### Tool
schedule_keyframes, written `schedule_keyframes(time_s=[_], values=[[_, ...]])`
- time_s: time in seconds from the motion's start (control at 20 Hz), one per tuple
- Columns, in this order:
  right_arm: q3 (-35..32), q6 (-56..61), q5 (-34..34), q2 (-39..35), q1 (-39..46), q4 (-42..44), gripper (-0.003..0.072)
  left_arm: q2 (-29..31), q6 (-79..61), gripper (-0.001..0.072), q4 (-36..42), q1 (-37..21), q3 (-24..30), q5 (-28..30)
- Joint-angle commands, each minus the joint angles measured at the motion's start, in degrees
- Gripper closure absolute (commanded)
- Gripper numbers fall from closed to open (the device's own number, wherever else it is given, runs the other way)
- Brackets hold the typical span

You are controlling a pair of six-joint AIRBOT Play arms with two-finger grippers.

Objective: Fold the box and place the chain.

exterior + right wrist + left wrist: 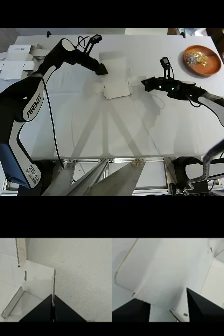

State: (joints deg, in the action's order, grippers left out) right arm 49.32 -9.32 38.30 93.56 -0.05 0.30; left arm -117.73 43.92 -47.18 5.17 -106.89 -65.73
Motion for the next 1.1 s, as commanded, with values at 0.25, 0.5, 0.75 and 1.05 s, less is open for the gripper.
schedule_keyframes(time_s=[0.25,0.5,0.75,1.05], values=[[0.00,0.00,0.00,0.02,-0.04,0.02,0.0672,-0.04,-7.69,0.0298,4.11,0.63,-0.07,-5.53],[0.00,0.00,0.02,0.02,-0.04,0.02,0.0672,-0.04,-11.41,0.0392,4.13,1.57,-0.07,-7.17],[0.00,0.00,0.00,0.02,-0.07,0.02,0.0672,-0.04,-12.00,0.0466,2.89,2.01,-0.07,-7.04],[0.00,0.00,0.00,0.02,-0.04,0.02,0.0672,-0.04,-12.00,0.0576,-0.81,2.05,-0.07,-7.39]])
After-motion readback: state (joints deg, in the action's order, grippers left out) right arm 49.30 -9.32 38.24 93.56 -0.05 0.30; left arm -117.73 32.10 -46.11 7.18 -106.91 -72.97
